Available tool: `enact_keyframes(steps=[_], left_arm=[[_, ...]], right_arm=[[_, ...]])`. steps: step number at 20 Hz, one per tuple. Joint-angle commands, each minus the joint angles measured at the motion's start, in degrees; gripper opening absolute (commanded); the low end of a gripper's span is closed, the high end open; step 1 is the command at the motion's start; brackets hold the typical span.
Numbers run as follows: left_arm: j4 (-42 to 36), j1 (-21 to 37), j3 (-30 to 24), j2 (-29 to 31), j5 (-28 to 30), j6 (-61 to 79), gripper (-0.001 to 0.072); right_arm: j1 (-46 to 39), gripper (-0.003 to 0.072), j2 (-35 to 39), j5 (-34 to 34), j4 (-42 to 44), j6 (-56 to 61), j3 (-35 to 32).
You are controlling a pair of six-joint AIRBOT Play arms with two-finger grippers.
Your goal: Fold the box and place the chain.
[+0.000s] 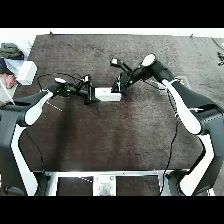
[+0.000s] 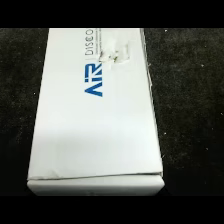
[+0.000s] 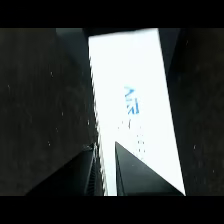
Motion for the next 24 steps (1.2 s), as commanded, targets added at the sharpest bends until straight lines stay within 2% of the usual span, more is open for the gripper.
enact_keyframes(steps=[1, 2, 3, 7, 12, 19, 21, 24], left_arm=[[-0.07, -0.04, 0.04, -0.02, 0.11, -0.09, 0.0234], [-0.07, -0.04, 0.04, -0.02, 0.11, -0.09, 0.0234], [-0.07, -0.04, 0.02, -0.02, 0.11, -0.09, 0.0234], [-0.07, -0.04, 0.02, -0.02, 0.11, -0.09, 0.0234], [-0.07, -0.04, 0.02, -0.02, 0.11, -0.09, 0.0235], [-0.07, -0.04, 0.02, -0.02, 0.11, -0.09, 0.0234], [-0.07, -0.04, 0.02, -0.02, 0.11, -0.09, 0.0235], [-0.07, -0.04, 0.02, -0.02, 0.11, -0.09, 0.0234]], right_arm=[[-1.97, 0.0152, 0.5, 0.74, 7.26, 0.5, -0.07], [-2.32, 0.0046, 0.48, 0.7, 7.37, 0.76, -0.07], [-2.45, -0.0018, 0.26, 0.72, 7.32, 1.38, -0.07], [-2.45, -0.0018, -2.99, 0.74, 6.4, 3.8, -0.07], [-2.45, -0.0019, -6.91, 2.27, 0.92, 7.78, -0.07], [-2.47, -0.0019, -7.19, 2.56, -0.9, 7.74, -0.07], [-2.47, -0.0019, -6.56, 2.58, 0.2, 7.72, -0.07], [-2.47, -0.002, -2.54, 2.78, 8.66, 6.38, -0.07]])
